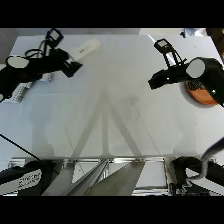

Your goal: Fold the box and place the chain.

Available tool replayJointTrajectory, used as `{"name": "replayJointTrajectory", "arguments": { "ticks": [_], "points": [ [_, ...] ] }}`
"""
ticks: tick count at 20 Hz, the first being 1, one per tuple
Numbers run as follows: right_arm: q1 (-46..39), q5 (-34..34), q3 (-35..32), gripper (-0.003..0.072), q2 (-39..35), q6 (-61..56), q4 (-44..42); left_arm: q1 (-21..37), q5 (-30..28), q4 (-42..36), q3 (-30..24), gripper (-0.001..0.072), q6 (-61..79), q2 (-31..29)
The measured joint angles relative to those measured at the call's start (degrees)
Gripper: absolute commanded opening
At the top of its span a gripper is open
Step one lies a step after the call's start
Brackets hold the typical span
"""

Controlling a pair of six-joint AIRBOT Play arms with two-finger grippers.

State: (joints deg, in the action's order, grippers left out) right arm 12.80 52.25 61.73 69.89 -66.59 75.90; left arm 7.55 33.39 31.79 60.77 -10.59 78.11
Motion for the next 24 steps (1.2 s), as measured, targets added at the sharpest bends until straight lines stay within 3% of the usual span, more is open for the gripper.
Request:
{"name": "replayJointTrajectory", "arguments": {
  "ticks": [10, 15, 16, 17, 18, 19, 24],
  "points": [
    [0.0, 0.0, 0.0, 0.0014, 0.0, 0.0, 0.0, 4.1, -15.1, 1.9, -0.4, 0.0007, -16.4, 9.8],
    [0.0, 0.0, 0.0, 0.0014, 0.0, 0.0, 0.0, 4.3, -18.4, 2.5, -2.1, 0.0011, -20.3, 15.9],
    [0.0, 0.0, 0.0, 0.0014, 0.0, 0.0, 0.0, 4.3, -18.3, 2.6, -2.4, 0.0061, -20.7, 16.8],
    [0.0, 0.0, 0.0, 0.0014, 0.0, 0.0, 0.0, 4.3, -18.2, 2.6, -2.6, 0.0239, -20.9, 17.5],
    [0.0, 0.0, 0.0, 0.0014, 0.0, 0.0, 0.0, 4.3, -18.0, 2.8, -2.7, 0.0535, -21.1, 17.9],
    [0.0, 0.0, 0.0, 0.0014, 0.0, 0.0, 0.0, 4.3, -17.8, 3.1, -2.7, 0.0696, -21.2, 18.2],
    [0.0, 0.0, 0.0, 0.0014, 0.0, 0.0, 0.0, 4.3, -15.6, 6.2, -3.0, 0.0700, -21.4, 17.7]
  ]
}}
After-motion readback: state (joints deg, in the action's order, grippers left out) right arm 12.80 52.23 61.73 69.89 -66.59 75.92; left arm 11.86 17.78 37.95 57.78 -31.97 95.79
